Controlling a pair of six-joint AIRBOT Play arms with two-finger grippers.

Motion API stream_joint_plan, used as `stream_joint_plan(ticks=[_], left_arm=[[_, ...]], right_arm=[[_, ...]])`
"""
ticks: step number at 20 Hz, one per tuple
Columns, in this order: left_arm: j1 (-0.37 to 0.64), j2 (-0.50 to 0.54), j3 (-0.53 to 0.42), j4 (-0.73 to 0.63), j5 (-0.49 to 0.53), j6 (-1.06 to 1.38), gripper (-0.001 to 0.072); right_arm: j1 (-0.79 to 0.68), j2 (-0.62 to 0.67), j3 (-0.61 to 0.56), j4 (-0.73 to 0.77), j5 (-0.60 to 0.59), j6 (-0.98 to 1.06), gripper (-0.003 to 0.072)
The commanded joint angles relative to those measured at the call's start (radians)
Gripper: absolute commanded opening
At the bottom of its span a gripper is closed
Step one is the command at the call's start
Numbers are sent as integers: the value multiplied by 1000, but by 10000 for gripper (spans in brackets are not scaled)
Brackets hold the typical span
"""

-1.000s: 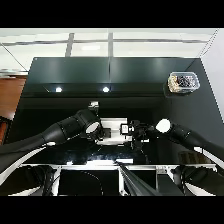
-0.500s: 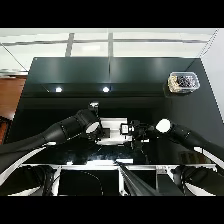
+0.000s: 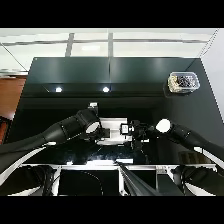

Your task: Fold the box and place the chain.

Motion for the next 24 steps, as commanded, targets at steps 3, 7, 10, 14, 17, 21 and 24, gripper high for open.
stream_joint_plan(ticks=[3, 7, 10, 14, 17, 21, 24], left_arm=[[2, 0, 1, 1, 6, -2, 195], [2, 0, 1, 0, 27, 21, 27], [3, 0, 1, 4, 27, 32, 27], [29, 0, 1, 4, -25, 93, 27], [31, 0, 1, 7, -26, 101, 26], [31, 0, 1, 5, -13, 101, 27], [31, 0, 1, 5, -6, 101, 27]], right_arm=[[0, 0, 0, 0, 0, 0, 416], [0, 0, 0, 0, 0, 0, 417], [0, 0, 0, 1, 1, 12, 493], [0, 45, 0, -9, 4, 97, 645], [-3, 134, 0, -126, 43, 185, 642], [3, 154, 0, -160, 63, 181, 640], [3, 143, 0, -151, 64, 122, 628]])
